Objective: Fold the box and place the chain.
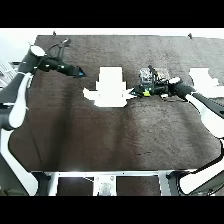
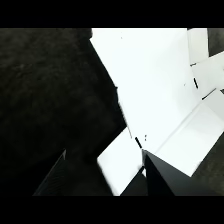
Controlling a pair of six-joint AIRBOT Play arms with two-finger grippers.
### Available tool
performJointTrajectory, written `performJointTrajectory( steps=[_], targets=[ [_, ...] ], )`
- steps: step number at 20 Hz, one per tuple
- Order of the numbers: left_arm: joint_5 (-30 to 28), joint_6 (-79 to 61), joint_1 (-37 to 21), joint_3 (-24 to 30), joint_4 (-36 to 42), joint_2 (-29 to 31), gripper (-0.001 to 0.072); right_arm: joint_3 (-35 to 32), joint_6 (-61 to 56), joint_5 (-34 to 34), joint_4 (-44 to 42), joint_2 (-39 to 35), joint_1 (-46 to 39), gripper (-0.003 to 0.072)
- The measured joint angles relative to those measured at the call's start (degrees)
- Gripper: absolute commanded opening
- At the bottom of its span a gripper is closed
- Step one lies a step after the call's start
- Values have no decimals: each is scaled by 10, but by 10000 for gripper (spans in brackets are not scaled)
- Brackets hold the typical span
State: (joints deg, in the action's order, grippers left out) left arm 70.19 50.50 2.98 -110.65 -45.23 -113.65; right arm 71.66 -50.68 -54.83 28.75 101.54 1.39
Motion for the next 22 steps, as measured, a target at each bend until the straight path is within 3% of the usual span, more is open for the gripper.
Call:
performJointTrajectory(
  steps=[6, 22],
  targets=[
    [-23, 36, 50, -63, -30, -73, 548, 0, 3, 1, 0, 0, 0, 8],
    [-66, 25, 87, -73, -10, -122, 525, 0, 9, 3, 0, 0, 0, 9]
  ],
)
